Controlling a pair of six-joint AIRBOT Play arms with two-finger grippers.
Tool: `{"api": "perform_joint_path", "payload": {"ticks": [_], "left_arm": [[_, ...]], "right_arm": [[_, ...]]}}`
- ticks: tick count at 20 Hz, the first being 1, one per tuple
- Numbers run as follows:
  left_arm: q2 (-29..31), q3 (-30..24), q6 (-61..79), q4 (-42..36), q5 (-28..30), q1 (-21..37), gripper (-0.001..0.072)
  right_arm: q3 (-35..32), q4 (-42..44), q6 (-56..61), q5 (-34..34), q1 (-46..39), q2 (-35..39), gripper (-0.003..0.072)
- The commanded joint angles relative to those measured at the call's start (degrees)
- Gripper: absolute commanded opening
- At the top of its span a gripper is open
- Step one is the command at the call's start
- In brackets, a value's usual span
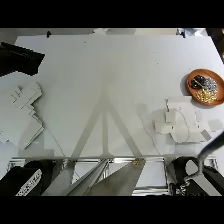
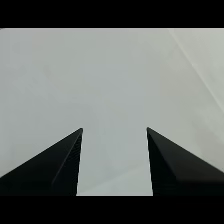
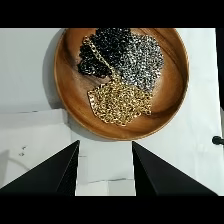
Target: Fold the box and place the chain.
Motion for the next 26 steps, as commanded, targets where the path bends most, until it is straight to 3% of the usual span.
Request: {"api": "perform_joint_path", "payload": {"ticks": [1, 5, 11, 17, 26], "left_arm": [[0.04, 0.07, -0.04, 0.02, 0.02, -0.04, 0.0457], [0.04, 0.07, -0.02, 0.02, 0.02, -0.04, 0.0457], [0.04, 0.07, -0.02, 0.02, 0.02, -0.04, 0.0457], [0.04, 0.07, -0.02, 0.02, 0.00, -0.04, 0.0457], [0.04, 0.07, -0.02, 0.02, 0.02, -0.04, 0.0457]], "right_arm": [[-0.76, -0.13, 0.11, -2.91, -3.48, -1.27, 0.0359], [-0.81, 0.61, 0.85, -4.90, -9.01, -5.70, 0.0359], [-0.81, 1.73, -2.58, 0.48, -19.98, -15.21, 0.0407], [-0.81, 9.55, -11.93, 8.55, -32.65, -24.44, 0.0411], [-0.79, 14.10, -17.94, 14.53, -36.06, -38.51, 0.0414]]}}
